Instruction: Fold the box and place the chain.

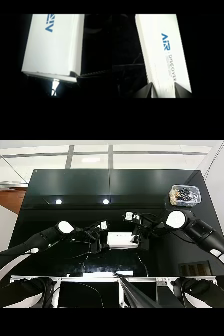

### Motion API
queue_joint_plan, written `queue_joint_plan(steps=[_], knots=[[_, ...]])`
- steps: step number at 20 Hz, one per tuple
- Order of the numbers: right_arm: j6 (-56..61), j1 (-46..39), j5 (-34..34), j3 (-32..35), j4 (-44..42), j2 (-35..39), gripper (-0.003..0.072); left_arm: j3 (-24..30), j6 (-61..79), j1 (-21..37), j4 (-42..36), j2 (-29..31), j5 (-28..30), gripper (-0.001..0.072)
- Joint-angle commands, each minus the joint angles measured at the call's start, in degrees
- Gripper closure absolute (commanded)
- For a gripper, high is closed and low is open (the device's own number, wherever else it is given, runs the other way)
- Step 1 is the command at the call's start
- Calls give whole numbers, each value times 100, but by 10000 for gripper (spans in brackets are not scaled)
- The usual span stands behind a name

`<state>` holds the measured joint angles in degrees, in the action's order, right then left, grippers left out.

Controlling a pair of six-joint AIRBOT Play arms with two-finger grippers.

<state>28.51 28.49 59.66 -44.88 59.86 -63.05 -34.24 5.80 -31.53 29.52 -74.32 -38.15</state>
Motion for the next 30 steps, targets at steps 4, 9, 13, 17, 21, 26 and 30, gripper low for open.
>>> queue_joint_plan(steps=[4, 9, 13, 17, 21, 26, 30], knots=[[168, 109, -83, 0, 146, -24, 497, 2, 2, 2, -2, 2, -17, 485], [173, 109, -50, 2, 129, -24, 495, 2, 2, 2, -2, 2, -17, 485], [173, 144, 61, 2, 138, -26, 476, 2, 2, 2, -2, 2, -17, 485], [284, 234, -2, 2, 155, -31, 343, 2, 2, 2, -4, 2, -17, 486], [304, 234, -20, 2, 122, -63, 343, 2, 2, 2, -4, 2, -15, 486], [407, 234, 11, 2, 125, -168, 342, 2, 2, 2, -4, 0, -17, 485], [442, 232, 216, -2, 129, -162, 342, 2, 2, 2, -4, 0, -17, 486]])
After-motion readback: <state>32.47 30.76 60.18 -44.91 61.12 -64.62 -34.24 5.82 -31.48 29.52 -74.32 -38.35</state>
